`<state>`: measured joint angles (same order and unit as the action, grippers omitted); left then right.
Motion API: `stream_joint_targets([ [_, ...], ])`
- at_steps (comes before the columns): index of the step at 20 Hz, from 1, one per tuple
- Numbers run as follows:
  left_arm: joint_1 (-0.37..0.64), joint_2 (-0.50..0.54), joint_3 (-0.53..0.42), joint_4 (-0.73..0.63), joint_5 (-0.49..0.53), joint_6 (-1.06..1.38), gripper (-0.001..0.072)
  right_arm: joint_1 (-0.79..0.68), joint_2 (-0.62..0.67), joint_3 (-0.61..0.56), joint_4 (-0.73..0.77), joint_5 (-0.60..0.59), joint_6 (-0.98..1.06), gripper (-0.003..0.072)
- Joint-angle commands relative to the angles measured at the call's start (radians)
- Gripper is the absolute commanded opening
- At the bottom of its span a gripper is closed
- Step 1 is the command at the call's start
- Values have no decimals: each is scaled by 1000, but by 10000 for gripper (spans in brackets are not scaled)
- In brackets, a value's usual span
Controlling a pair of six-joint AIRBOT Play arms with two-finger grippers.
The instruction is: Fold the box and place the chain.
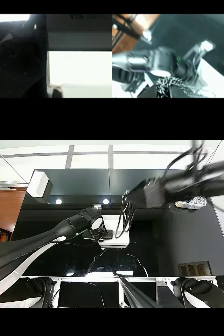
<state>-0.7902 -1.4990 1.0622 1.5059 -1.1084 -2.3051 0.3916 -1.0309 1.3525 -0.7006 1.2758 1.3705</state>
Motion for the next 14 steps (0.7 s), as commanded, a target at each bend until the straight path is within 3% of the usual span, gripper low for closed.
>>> stream_joint_targets([
  [1, 0, 0, 0, 0, 0, 0, 29, 21, -2, -171, -44, -59, 10, 11],
  [4, 0, 0, 0, 0, 0, 0, 29, 23, -2, -283, -3, -141, 13, 11],
  [9, 0, 0, 0, 0, 0, 0, 29, 24, -10, -375, -22, -177, 36, 12],
  [14, 0, 0, 0, 0, 0, 0, 29, 85, -86, -444, -23, -299, 39, 13],
])
